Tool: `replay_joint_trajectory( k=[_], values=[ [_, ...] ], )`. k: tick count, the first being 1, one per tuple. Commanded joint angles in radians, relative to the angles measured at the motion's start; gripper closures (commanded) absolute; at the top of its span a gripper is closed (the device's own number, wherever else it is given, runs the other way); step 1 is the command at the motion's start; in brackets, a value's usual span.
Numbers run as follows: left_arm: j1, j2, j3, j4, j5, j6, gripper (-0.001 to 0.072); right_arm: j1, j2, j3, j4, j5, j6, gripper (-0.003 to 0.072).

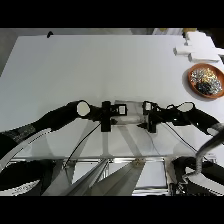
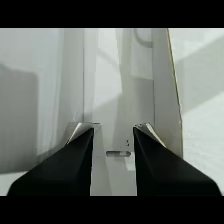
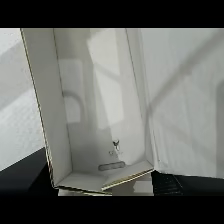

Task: Fold the box and place the chain.

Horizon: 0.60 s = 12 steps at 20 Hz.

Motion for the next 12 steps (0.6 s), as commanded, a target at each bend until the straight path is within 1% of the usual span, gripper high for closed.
replay_joint_trajectory(
  k=[1,2,3,6,7,10,12],
  values=[
    [0.034,0.060,0.000,0.095,-0.065,-0.219,0.0517,0.000,0.000,0.000,0.000,0.000,0.000,0.0370],
    [0.047,0.084,0.000,0.136,-0.101,-0.299,0.0586,0.000,0.000,0.000,0.000,0.000,0.000,0.0370],
    [0.061,0.114,0.000,0.184,-0.137,-0.409,0.0614,0.000,0.000,0.000,0.000,0.000,0.000,0.0370],
    [0.098,0.203,0.000,0.340,-0.209,-0.798,0.0641,0.000,0.000,0.000,0.000,0.000,0.000,0.0370],
    [0.111,0.236,0.000,0.399,-0.227,-0.922,0.0695,0.000,0.000,0.000,0.000,0.000,0.000,0.0370],
    [0.155,0.307,0.000,0.557,-0.256,-1.316,0.0706,0.000,0.000,0.000,0.000,0.000,0.000,0.0370],
    [0.198,0.320,0.000,0.642,-0.290,-1.588,0.0705,0.000,0.000,0.000,0.000,0.000,0.000,0.0370]
  ],
)
